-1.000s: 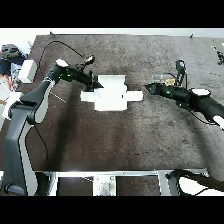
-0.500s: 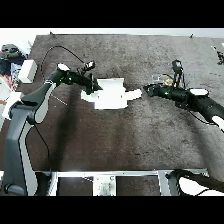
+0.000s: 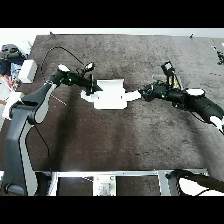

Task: Fold the box and place the chain.

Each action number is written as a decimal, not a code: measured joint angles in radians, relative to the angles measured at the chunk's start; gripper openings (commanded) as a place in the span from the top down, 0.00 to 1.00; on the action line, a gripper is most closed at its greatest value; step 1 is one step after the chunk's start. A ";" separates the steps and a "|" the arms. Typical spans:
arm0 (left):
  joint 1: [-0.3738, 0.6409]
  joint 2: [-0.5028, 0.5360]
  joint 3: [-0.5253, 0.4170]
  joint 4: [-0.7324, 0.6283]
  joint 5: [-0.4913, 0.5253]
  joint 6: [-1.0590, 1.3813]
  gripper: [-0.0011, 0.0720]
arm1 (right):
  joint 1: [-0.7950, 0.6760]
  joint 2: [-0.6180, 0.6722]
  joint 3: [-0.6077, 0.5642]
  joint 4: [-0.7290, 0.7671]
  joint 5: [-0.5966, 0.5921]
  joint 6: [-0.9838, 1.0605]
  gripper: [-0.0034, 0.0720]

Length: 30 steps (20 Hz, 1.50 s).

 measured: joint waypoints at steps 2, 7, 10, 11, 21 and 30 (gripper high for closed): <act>0.000 0.000 0.000 0.000 -0.002 0.000 0.97 | 0.015 -0.024 0.000 0.000 0.026 -0.126 0.31; 0.000 0.000 0.000 0.001 -0.005 0.000 0.97 | 0.109 -0.106 0.000 -0.004 0.087 -0.413 0.13; 0.000 0.000 0.000 0.001 -0.005 0.000 0.97 | 0.171 -0.134 0.003 -0.033 0.075 -0.481 0.13; 0.000 0.000 0.000 0.002 -0.005 0.000 0.97 | 0.190 -0.142 0.007 -0.057 0.063 -0.486 0.13; 0.000 0.000 0.000 0.002 -0.005 0.000 0.97 | 0.280 -0.262 0.158 -0.401 -0.002 -0.246 0.16; 0.000 0.000 0.000 0.002 -0.004 0.000 0.97 | 0.285 -0.233 0.180 -0.402 -0.111 -0.190 0.15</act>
